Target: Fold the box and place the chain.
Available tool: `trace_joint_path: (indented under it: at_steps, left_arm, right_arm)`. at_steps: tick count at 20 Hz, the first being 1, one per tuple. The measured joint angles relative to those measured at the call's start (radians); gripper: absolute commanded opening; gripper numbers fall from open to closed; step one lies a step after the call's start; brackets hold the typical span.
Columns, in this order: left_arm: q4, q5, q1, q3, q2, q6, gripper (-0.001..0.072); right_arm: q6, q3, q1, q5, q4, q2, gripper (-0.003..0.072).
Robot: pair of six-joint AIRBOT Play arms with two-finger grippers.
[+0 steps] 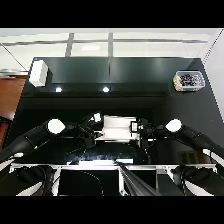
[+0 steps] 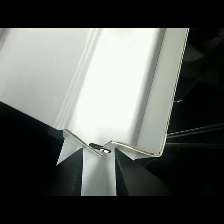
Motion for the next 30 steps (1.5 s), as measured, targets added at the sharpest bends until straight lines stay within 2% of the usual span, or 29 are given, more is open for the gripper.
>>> trace_joint_path:
  at_steps: [9, 21, 22, 24, 25, 26, 27, 28, 30]
  left_arm:
    - [-0.065, 0.042, -0.051, 0.0, -0.055, 0.022, 0.0249]
    - [-0.134, 0.071, -0.074, 0.0, -0.08, 0.061, 0.0244]
    - [-0.135, 0.071, -0.074, 0.0, -0.08, 0.063, 0.0257]
    - [-0.138, 0.073, -0.074, 0.0, -0.081, 0.066, 0.0463]
    - [-0.138, 0.076, -0.074, 0.0, -0.081, 0.067, 0.0464]
    - [-0.138, 0.079, -0.074, 0.0, -0.081, 0.069, 0.0461]
    - [-0.138, 0.078, -0.074, 0.0, -0.081, 0.07, 0.0317]
    - [-0.138, 0.077, -0.074, 0.0, -0.081, 0.071, 0.0222]
    - [-0.138, 0.071, -0.075, 0.0, -0.081, 0.074, 0.0248]
  right_arm:
    - [-0.001, 0.0, 0.0, 0.0, -0.001, 0.0, 0.0542]
    - [0.0, 0.0, 0.0, 0.0, 0.0, 0.0, 0.0542]
    - [0.0, 0.0, 0.0, 0.0, 0.0, 0.0, 0.0542]
    - [0.0, 0.0, 0.0, 0.0, 0.0, 0.0, 0.0542]
    - [0.0, 0.0, 0.0, 0.001, 0.0, 0.0, 0.0542]
    - [0.0, 0.0, 0.0, 0.0, 0.0, 0.0, 0.0542]
    - [0.0, 0.0, 0.0, 0.0, 0.0, 0.0, 0.0542]
    - [0.0, 0.0, 0.0, 0.0, 0.0, 0.0, 0.0542]
    - [0.0, 0.0, 0.0, 0.0, 0.001, 0.0, 0.0542]
